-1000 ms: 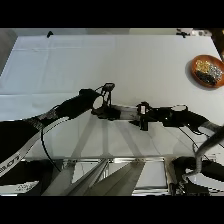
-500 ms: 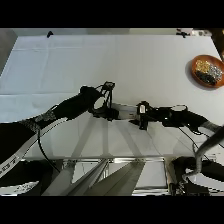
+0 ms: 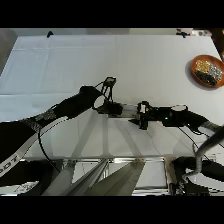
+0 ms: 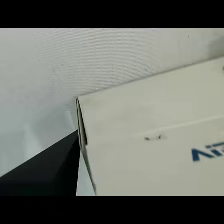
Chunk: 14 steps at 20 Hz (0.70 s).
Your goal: Fold the box and place the chain.
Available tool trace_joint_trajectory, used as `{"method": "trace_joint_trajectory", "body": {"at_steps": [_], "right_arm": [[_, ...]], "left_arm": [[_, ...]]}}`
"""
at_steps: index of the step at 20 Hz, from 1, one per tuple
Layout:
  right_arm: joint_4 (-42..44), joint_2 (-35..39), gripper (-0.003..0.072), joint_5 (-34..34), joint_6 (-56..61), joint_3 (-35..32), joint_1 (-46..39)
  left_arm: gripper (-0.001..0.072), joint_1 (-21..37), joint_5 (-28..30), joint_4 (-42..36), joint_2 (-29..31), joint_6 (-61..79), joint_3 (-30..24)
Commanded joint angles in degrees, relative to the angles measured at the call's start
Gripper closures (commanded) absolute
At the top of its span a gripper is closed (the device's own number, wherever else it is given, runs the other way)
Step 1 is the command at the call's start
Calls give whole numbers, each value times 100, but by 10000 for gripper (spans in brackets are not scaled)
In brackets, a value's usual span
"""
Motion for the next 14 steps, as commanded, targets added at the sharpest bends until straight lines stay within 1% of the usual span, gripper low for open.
{"method": "trace_joint_trajectory", "body": {"at_steps": [1, 2, 4, 5, 6, 7, 8, 9, 14], "right_arm": [[-9, 4, 273, 11, -9, 2, 4], [-9, 4, 273, 13, -9, 2, 4], [-9, 4, 273, 13, -11, 2, 4], [-9, 4, 273, 13, -11, 2, 4], [-9, 4, 273, 13, -9, 2, 4], [-9, 4, 273, 13, -9, 2, 4], [-9, 4, 273, 13, -9, 2, 4], [-9, 4, 273, 13, -9, 2, 4], [-9, 4, 273, 13, -9, 2, 4]], "left_arm": [[265, 111, 166, -48, -133, 4, 2], [322, 122, 157, -50, -181, 11, 2], [361, 146, 155, -94, -262, 11, 2], [452, 146, 140, -116, -293, 13, 2], [505, 146, 120, -160, -310, 15, 2], [520, 146, 111, -205, -321, 24, 2], [625, 146, 96, -240, -323, 24, 2], [704, 146, 68, -267, -323, 24, 2], [696, 184, -404, -358, -328, -149, 2]]}}
